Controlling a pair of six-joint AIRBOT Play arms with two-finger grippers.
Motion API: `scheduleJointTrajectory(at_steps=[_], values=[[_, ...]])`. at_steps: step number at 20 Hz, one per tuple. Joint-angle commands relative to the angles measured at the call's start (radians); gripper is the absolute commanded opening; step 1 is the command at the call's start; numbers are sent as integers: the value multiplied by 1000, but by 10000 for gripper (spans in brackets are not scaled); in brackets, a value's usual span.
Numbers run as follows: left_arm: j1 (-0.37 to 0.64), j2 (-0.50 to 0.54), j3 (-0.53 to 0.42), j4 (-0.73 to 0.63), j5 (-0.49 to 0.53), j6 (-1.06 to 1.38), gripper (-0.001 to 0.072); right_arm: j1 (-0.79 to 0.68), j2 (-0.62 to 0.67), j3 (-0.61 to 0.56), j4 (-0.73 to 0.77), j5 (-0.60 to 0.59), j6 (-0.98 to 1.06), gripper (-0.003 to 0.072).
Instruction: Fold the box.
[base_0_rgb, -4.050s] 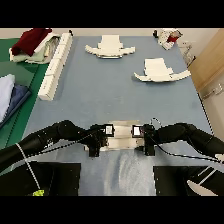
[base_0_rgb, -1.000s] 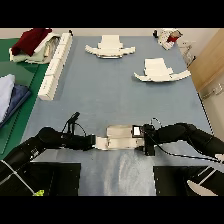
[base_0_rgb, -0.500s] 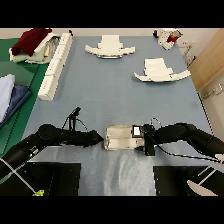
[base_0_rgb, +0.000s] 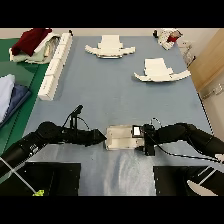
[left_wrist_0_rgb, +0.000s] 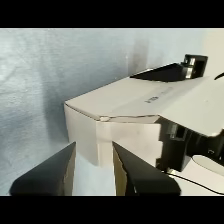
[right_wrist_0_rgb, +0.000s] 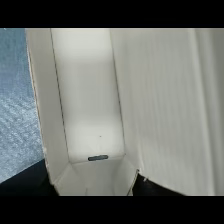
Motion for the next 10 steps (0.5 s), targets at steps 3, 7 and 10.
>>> scheduleJointTrajectory(at_steps=[3, 7, 10], values=[[-119, -45, 111, 336, -11, -386, 382, 0, 1, 0, 0, 0, 0, 509], [-280, -151, 212, 473, 44, -638, 382, 0, 0, 0, 0, 0, 0, 509], [-405, -254, 315, 693, 26, -936, 382, 0, 0, 0, 0, 0, 0, 509]])
